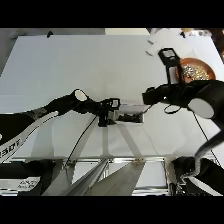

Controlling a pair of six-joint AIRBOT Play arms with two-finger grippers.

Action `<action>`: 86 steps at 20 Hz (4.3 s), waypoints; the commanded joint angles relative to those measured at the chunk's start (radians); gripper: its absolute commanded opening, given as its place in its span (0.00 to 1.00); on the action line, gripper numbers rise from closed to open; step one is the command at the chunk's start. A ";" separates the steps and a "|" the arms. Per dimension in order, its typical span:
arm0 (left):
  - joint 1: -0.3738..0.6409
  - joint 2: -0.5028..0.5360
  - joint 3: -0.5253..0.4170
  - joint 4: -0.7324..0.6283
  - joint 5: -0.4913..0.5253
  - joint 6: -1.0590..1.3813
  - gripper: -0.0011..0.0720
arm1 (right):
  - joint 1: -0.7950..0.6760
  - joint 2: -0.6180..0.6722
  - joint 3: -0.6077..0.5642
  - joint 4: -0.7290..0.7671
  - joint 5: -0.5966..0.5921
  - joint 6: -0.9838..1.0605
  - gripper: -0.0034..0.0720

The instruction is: Fold the box and place the chain.

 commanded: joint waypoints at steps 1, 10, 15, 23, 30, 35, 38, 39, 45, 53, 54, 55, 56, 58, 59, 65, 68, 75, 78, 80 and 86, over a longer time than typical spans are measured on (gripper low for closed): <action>0.000 0.000 0.000 0.000 0.000 0.000 0.03 | -0.203 -0.062 0.000 0.005 0.039 -0.114 0.56; 0.000 0.000 0.000 0.000 0.000 0.000 0.03 | -0.369 -0.433 0.000 0.017 -0.098 -0.190 0.57; 0.000 0.000 0.000 0.000 0.000 0.000 0.03 | -0.369 -0.533 0.000 0.038 -0.133 -0.189 0.49; 0.000 0.000 0.000 0.000 0.000 0.000 0.03 | -0.369 -0.577 0.000 0.039 -0.185 -0.190 0.36; 0.000 0.000 0.000 0.000 0.000 0.000 0.03 | -0.368 -0.507 0.000 0.020 -0.082 -0.270 0.06; 0.000 0.000 0.000 0.000 0.000 0.000 0.03 | -0.362 -0.300 0.000 0.039 0.074 -0.299 0.06; 0.000 0.000 0.000 0.000 0.000 0.000 0.03 | -0.293 -0.157 0.000 0.068 0.165 -0.318 0.06; 0.000 0.000 0.000 0.000 0.000 0.000 0.03 | -0.260 -0.109 0.000 0.078 0.179 -0.314 0.06; 0.000 0.000 0.000 0.000 0.000 0.000 0.03 | -0.035 0.123 0.000 0.161 0.180 -0.199 0.06; 0.000 0.000 0.000 0.000 0.000 0.000 0.03 | 0.241 0.149 0.000 0.222 -0.043 -0.061 0.06; 0.000 0.000 0.000 0.000 0.000 0.000 0.03 | 0.264 0.148 0.000 0.222 -0.082 -0.043 0.06; 0.000 0.000 0.000 0.000 0.000 0.000 0.03 | 0.282 0.145 0.000 0.222 -0.113 -0.031 0.06; 0.000 0.000 0.000 0.000 0.000 0.000 0.03 | 0.293 0.142 0.000 0.222 -0.128 -0.025 0.06; 0.000 0.000 0.000 0.000 0.000 0.000 0.03 | 0.295 0.125 -0.001 0.212 -0.127 -0.025 0.06; 0.000 0.000 0.000 0.000 0.000 0.000 0.03 | 0.295 0.108 -0.001 0.204 -0.121 -0.025 0.06; 0.000 0.000 0.000 0.000 0.000 0.000 0.03 | 0.293 -0.047 -0.028 0.188 -0.108 -0.025 0.06; 0.000 0.000 0.000 0.000 0.000 0.000 0.03 | 0.293 -0.106 -0.028 0.176 -0.113 -0.025 0.07; 0.000 0.000 0.000 0.000 0.000 0.000 0.03 | 0.239 -0.098 0.001 0.119 -0.100 0.005 0.28; 0.000 0.000 0.000 0.000 0.000 0.000 0.03 | 0.146 -0.072 0.068 0.068 -0.031 0.003 0.28; 0.000 0.000 0.000 0.000 0.000 0.000 0.03 | 0.052 -0.073 0.106 0.015 0.024 0.002 0.28; 0.000 0.000 0.000 0.000 0.000 0.000 0.03 | -0.231 -0.179 0.108 -0.043 0.054 -0.085 0.50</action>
